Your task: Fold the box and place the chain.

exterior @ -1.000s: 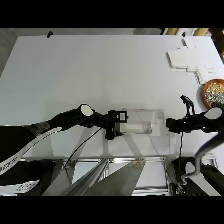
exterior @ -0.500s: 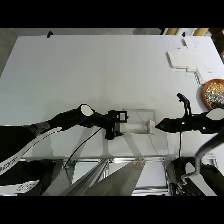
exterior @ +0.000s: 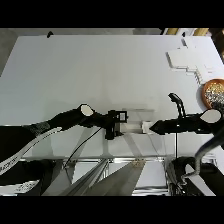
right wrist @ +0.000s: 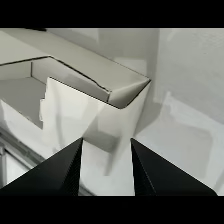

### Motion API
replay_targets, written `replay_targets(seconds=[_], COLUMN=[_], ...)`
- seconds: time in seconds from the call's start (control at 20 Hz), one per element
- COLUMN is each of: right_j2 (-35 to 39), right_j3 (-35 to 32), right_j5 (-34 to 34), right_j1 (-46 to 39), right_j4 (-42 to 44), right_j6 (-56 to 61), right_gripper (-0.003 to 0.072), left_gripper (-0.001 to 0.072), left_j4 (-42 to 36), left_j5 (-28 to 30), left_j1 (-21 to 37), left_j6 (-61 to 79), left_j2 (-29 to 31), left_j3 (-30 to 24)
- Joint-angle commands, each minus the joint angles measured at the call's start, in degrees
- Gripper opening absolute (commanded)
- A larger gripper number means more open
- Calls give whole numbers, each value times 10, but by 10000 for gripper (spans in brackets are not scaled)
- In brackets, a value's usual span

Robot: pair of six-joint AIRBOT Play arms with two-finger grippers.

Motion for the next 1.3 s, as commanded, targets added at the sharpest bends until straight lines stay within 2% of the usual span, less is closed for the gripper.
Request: replay_targets(seconds=[0.0,0.15,0.3,0.4,0.7,0.9,1.2,1.25], right_j2=[6,6,-3,-26,-121,-161,-162,-162], right_j3=[0,5,36,64,111,138,140,140], right_j5=[-37,-105,-147,-145,-120,-94,-96,-95], right_j1=[28,91,179,229,343,382,385,385], right_j4=[-1,-34,-150,-205,-293,-355,-370,-372], right_j6=[6,94,287,383,585,649,699,699], right_gripper=[353,353,353,353,353,353,347,327], left_gripper=[292,292,292,292,292,292,292,292], left_j4=[0,0,0,0,0,0,0,0], left_j5=[0,0,0,0,0,0,0,0], left_j1=[0,0,0,0,0,0,0,0], left_j6=[0,0,0,0,0,0,0,0], left_j2=[0,0,0,0,0,0,0,0], left_j3=[0,0,0,0,0,0,0,0])
